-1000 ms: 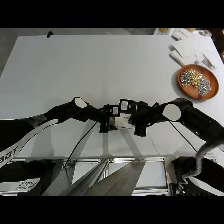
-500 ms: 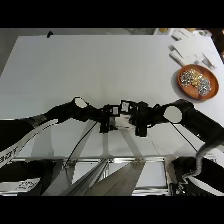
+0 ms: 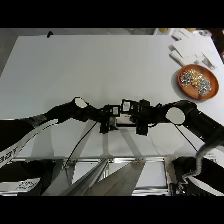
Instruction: Fold the box and place the chain.
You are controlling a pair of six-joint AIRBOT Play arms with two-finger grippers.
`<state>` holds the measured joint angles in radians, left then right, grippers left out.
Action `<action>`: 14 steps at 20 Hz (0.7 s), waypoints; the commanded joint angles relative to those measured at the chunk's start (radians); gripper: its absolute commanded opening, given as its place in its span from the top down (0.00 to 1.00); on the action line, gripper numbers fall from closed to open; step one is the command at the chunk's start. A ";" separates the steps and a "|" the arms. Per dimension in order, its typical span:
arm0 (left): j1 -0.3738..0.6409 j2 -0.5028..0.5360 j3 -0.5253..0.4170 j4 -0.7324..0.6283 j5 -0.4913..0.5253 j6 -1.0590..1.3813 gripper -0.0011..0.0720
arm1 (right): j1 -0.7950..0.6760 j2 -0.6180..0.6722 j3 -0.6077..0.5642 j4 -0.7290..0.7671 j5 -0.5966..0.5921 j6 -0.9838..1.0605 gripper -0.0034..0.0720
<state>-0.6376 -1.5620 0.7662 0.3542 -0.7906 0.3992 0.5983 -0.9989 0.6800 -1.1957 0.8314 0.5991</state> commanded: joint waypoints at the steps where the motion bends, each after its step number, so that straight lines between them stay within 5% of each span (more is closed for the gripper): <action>1: 0.000 0.001 0.000 0.001 0.001 0.000 0.86 | 0.000 -0.007 -0.003 0.032 0.028 0.003 0.88; 6: 0.000 0.001 0.000 0.001 0.001 0.000 0.86 | 0.000 -0.032 -0.013 0.070 0.059 0.002 0.87; 9: 0.000 0.001 0.000 0.001 0.001 0.001 0.86 | 0.000 -0.038 -0.022 0.083 0.079 0.002 0.71; 14: 0.000 0.001 0.000 0.001 0.001 0.000 0.86 | 0.000 -0.012 -0.021 0.083 0.068 0.000 0.65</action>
